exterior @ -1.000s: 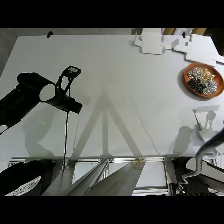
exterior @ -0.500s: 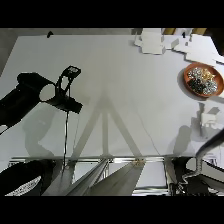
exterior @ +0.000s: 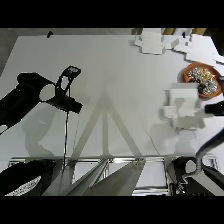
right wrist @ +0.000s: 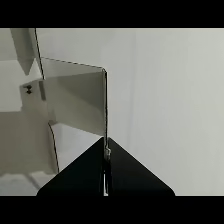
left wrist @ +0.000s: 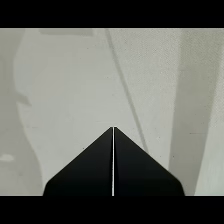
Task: Fold the box and place the chain.
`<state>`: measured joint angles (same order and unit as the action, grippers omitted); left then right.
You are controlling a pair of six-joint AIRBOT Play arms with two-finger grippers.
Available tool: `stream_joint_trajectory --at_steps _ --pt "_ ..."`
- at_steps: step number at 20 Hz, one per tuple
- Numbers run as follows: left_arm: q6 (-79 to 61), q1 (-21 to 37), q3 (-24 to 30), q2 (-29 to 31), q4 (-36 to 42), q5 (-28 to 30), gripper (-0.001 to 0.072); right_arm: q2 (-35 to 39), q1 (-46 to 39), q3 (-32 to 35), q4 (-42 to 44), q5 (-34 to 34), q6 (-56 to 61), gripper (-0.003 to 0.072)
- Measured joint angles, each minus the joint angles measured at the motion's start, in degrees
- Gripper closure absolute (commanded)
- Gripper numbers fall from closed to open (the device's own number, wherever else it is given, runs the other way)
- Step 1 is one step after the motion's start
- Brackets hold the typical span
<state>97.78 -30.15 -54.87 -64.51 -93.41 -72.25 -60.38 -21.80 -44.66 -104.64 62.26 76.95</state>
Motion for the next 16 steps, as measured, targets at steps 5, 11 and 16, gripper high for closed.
stream_joint_trajectory --at_steps 5,11,16 --pt "0.00 0.00 0.00 0.00 0.02 0.00 0.0702 8.48 11.80 3.08 15.85 0.74 -2.95 0.0663" --pt "0.00 0.00 0.00 0.00 0.02 0.00 0.0702 17.53 24.48 14.84 29.55 -5.05 -3.76 0.0663" --pt "0.00 0.00 0.00 0.00 0.02 0.00 0.0702 20.31 32.37 21.38 34.69 -11.34 -3.91 0.0663"
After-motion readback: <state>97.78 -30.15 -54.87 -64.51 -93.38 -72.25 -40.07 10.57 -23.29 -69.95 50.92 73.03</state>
